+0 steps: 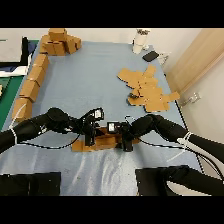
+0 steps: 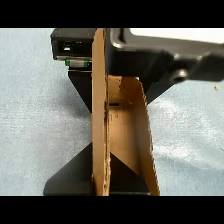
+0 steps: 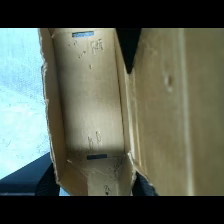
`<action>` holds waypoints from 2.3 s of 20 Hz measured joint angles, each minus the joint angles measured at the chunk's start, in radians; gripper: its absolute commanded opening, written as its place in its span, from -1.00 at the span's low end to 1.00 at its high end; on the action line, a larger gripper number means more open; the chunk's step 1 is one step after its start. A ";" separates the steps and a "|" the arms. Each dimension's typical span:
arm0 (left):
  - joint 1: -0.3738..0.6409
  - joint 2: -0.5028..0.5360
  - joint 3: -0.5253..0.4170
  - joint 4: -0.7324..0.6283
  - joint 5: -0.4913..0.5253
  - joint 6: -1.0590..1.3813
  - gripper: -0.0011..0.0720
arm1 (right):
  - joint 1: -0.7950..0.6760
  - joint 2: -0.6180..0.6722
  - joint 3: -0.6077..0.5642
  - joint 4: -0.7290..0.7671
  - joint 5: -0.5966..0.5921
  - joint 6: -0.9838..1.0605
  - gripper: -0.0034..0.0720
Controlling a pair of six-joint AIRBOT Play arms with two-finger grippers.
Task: Fold the box.
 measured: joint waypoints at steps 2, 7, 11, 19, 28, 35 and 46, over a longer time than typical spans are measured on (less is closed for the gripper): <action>0.000 0.000 0.000 -0.002 0.000 0.000 -0.93 | 0.000 0.000 0.000 0.000 -0.002 0.000 0.41; 0.000 0.000 0.000 -0.005 0.000 0.000 -0.93 | 0.000 0.000 0.000 0.000 -0.005 0.000 0.41; 0.001 0.000 0.000 -0.001 0.011 -0.016 0.68 | 0.000 0.000 0.000 0.000 -0.011 0.002 0.41; 0.123 0.166 0.000 0.338 -0.109 -0.572 0.77 | 0.000 0.000 0.000 0.000 -0.014 0.001 0.41; 0.015 0.263 -0.062 0.302 -0.366 -1.314 -0.93 | 0.000 0.000 0.000 0.000 -0.014 0.002 0.41; -0.091 0.178 -0.093 -0.126 0.136 -1.290 -0.94 | 0.000 0.000 0.000 0.000 -0.013 0.002 0.41; -0.105 0.025 -0.093 -0.224 0.359 -1.234 -0.94 | 0.000 0.000 0.000 0.001 -0.013 0.003 0.41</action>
